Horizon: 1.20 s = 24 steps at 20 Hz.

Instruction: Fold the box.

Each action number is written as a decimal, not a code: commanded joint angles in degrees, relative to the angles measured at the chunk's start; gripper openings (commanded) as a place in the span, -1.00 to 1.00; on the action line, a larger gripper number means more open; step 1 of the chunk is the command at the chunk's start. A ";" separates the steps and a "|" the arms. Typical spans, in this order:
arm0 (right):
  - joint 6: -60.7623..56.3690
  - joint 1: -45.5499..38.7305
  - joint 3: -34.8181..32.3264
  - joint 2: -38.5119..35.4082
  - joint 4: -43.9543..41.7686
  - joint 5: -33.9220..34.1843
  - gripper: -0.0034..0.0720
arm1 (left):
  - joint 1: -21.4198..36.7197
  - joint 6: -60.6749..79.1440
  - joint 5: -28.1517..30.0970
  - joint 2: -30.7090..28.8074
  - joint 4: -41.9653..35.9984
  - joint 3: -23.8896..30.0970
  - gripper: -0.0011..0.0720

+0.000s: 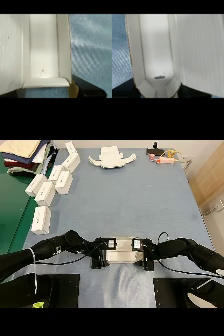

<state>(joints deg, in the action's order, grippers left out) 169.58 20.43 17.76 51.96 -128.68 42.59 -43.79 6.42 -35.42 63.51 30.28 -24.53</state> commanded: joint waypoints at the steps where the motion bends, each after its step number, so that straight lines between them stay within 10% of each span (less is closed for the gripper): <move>1: -0.02 -0.02 0.04 0.00 -0.09 -0.11 0.42 | 0.11 -0.42 0.96 -0.42 0.09 0.46 0.96; 24: -0.02 -0.02 0.04 0.00 -0.09 -0.11 0.42 | 0.96 6.21 1.29 -2.47 -5.53 3.10 0.95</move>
<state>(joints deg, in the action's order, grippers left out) 169.58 20.43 17.74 51.96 -128.77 42.50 -42.37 12.47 -34.33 60.66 25.12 -21.50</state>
